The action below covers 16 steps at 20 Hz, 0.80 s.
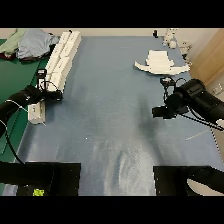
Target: Fold the box.
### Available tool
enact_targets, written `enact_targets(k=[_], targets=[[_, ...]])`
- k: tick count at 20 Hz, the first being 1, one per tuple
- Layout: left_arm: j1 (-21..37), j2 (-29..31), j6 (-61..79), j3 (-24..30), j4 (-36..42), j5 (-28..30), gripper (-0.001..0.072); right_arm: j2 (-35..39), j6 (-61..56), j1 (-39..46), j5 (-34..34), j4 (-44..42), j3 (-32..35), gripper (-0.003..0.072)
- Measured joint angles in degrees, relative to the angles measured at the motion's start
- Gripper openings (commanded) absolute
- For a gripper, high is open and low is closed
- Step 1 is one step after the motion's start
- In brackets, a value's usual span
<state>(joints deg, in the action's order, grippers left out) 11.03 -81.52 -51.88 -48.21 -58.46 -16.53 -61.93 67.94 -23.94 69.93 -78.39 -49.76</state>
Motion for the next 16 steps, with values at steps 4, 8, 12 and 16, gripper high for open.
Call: enact_targets(k=[4, 8, 12, 16], targets=[[0.00, 0.04, -0.02, 0.00, 0.11, -0.33, 0.0702, 0.00, 0.00, 0.00, 0.02, 0.00, 0.00, 0.0005], [0.07, 0.22, -0.02, 0.00, -0.55, -0.66, 0.0702, 0.00, 0.02, 0.00, 0.02, 0.00, 0.00, 0.0005], [1.07, 3.63, -0.22, 0.04, -2.99, -3.85, 0.0702, 0.00, 0.02, 0.00, 0.00, -0.02, 0.00, 0.0006], [2.43, 10.56, -0.17, -0.63, -4.24, -10.60, 0.0702, 0.00, 0.00, 0.00, 0.00, 0.00, 0.00, 0.0006]])
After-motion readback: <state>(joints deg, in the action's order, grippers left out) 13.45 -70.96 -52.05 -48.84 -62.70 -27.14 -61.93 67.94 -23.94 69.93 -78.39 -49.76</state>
